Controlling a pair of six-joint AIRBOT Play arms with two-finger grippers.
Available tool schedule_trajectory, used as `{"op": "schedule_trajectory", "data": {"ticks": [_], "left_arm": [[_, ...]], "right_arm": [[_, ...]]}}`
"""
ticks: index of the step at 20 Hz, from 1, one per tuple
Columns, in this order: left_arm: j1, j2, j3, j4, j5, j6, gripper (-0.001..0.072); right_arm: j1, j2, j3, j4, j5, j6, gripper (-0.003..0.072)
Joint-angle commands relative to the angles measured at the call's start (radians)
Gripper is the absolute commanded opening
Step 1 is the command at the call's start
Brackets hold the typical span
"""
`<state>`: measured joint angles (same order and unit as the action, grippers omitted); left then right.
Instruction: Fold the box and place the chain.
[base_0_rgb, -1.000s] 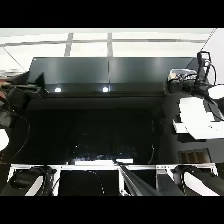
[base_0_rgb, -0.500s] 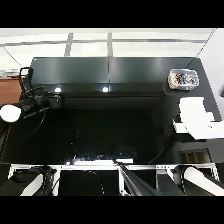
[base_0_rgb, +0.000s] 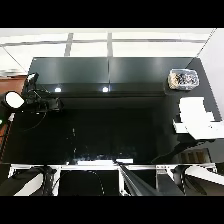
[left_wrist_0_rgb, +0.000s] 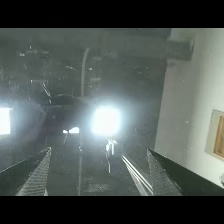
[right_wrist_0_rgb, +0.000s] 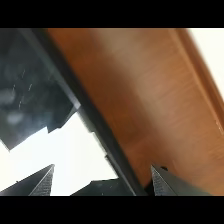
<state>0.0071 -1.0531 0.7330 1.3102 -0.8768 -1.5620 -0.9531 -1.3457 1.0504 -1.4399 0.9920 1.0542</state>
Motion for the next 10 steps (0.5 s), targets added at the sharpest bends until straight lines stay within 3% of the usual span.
{"op": "schedule_trajectory", "data": {"ticks": [1,4,8,10], "left_arm": [[0.002,-0.008,0.006,0.009,-0.024,-0.014,0.0704],[0.002,-0.008,0.006,0.009,-0.036,-0.014,0.0704],[0.002,-0.009,0.006,0.009,-0.043,-0.014,0.0704],[0.002,-0.009,0.006,0.009,-0.044,-0.014,0.0704]], "right_arm": [[0.013,-0.063,0.005,0.022,0.051,-0.147,0.0667],[0.012,-0.114,0.026,0.034,0.040,-0.146,0.0666],[0.012,-0.185,0.106,0.087,0.148,-0.181,0.0665],[0.012,-0.188,0.128,0.123,0.154,-0.188,0.0518]]}}
